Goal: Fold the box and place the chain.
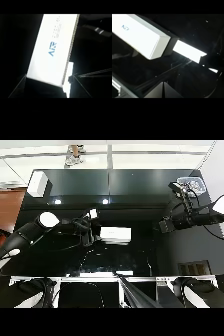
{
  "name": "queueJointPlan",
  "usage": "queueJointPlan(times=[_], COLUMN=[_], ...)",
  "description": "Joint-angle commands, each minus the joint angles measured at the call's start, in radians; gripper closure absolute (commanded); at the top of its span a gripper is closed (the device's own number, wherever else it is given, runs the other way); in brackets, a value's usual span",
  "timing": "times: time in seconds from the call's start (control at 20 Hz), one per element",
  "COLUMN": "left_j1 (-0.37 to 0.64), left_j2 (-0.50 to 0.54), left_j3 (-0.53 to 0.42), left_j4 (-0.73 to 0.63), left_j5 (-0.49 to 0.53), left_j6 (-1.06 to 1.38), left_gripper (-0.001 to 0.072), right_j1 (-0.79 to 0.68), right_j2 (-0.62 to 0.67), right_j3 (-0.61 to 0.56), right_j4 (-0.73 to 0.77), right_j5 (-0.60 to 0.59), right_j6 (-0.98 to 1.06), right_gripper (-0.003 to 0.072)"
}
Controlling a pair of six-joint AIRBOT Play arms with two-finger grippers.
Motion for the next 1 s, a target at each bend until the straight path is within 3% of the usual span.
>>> queueJointPlan(times=[0.0, 0.2, 0.3, 0.5, 0.95], left_j1=[-0.051, -0.122, -0.132, -0.143, -0.232], left_j2=[-0.056, -0.287, -0.362, -0.386, -0.386], left_j3=[0.113, 0.288, 0.338, 0.349, 0.365], left_j4=[-0.014, -0.015, -0.015, 0.010, 0.251], left_j5=[-0.045, -0.042, -0.094, -0.175, -0.182], left_j6=[-0.078, -0.136, -0.157, -0.158, -0.161], left_gripper=[-0.0001, -0.0003, -0.0003, -0.0003, -0.0002], right_j1=[-0.006, -0.006, -0.006, -0.006, -0.006], right_j2=[0.007, 0.007, 0.007, 0.007, 0.007], right_j3=[0.000, 0.000, 0.000, 0.000, 0.000], right_j4=[-0.019, -0.020, -0.020, -0.021, -0.028], right_j5=[-0.059, -0.082, -0.078, -0.069, -0.070], right_j6=[0.014, 0.021, 0.025, 0.025, 0.025], right_gripper=[0.0676, 0.0676, 0.0676, 0.0676, 0.0676])
